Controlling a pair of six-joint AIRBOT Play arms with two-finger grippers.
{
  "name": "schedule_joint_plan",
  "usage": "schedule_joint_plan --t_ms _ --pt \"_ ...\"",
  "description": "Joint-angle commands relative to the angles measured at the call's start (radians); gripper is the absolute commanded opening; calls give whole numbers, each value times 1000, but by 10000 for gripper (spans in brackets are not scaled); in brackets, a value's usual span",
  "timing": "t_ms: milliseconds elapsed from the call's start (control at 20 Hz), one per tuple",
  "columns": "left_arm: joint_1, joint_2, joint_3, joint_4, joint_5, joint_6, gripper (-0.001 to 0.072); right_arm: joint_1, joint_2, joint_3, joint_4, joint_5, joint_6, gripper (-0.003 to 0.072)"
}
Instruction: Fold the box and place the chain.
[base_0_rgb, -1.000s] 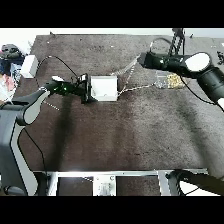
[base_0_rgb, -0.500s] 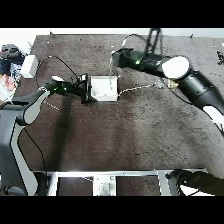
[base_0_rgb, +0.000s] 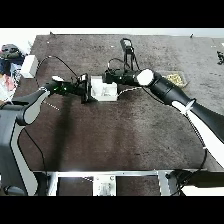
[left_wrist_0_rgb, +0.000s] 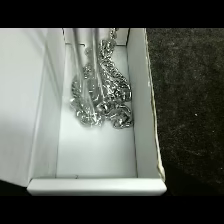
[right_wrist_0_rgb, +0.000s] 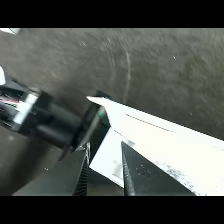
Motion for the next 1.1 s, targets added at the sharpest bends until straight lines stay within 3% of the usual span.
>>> schedule_joint_plan --t_ms 0,200,300,600,800,1050 --pt "0 0 1 0 0 0 351 -49 -26 0 -47 35 9 233" --pt "0 0 1 0 0 0 351 -238 -21 -9 -116 210 93 234" --pt "0 0 1 0 0 0 351 -334 -21 -37 -192 228 187 234" --pt "0 0 1 0 0 0 350 -534 -98 -58 -242 207 271 234" --pt "0 0 1 0 0 0 351 -556 -189 -58 -242 149 277 234" --pt "0 0 1 0 0 0 351 -556 -206 -57 -243 40 340 233"
